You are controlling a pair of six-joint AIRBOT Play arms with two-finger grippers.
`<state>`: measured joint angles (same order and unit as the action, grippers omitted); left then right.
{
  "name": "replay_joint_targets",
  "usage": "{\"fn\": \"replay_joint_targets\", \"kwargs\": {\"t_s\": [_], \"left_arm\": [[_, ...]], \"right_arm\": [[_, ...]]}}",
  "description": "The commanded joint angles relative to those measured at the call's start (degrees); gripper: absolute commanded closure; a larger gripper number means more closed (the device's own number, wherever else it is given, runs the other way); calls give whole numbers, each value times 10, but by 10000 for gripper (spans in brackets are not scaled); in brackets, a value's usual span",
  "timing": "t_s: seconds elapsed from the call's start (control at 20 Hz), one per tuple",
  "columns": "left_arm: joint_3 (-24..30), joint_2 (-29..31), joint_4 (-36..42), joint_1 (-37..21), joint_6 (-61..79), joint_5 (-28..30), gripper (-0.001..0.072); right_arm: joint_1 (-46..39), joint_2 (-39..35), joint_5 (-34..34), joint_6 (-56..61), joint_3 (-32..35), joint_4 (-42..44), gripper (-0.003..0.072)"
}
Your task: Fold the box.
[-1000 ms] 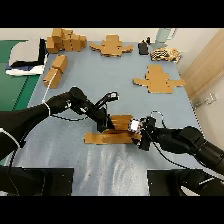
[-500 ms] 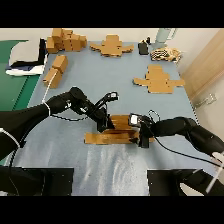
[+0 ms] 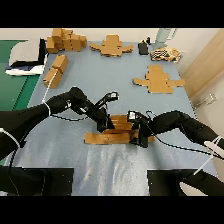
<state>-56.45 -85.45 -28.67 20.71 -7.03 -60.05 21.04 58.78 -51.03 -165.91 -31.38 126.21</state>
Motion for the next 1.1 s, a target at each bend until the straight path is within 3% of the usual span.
{"fn": "replay_joint_targets", "kwargs": {"t_s": [0.0, 0.35, 0.6, 0.65, 0.7, 1.05], "left_arm": [[0, 0, 0, 0, 0, 0, 697], [0, 0, 0, 0, 0, 0, 697], [0, 0, 0, 0, 0, 0, 697], [0, 0, 0, 0, 0, 0, 697], [0, 0, 0, 0, 0, 0, 697], [0, 0, 0, 0, 0, 0, 697]], "right_arm": [[1, 1, -13, 4, -1, 1, -32], [1, 3, 47, 2, -1, 3, -32], [1, 7, 45, -23, -1, 12, -18], [2, 12, 37, -42, -1, 21, 18], [2, 16, 20, -63, 0, 31, 102], [18, 19, -7, -63, 5, 30, 80]]}}
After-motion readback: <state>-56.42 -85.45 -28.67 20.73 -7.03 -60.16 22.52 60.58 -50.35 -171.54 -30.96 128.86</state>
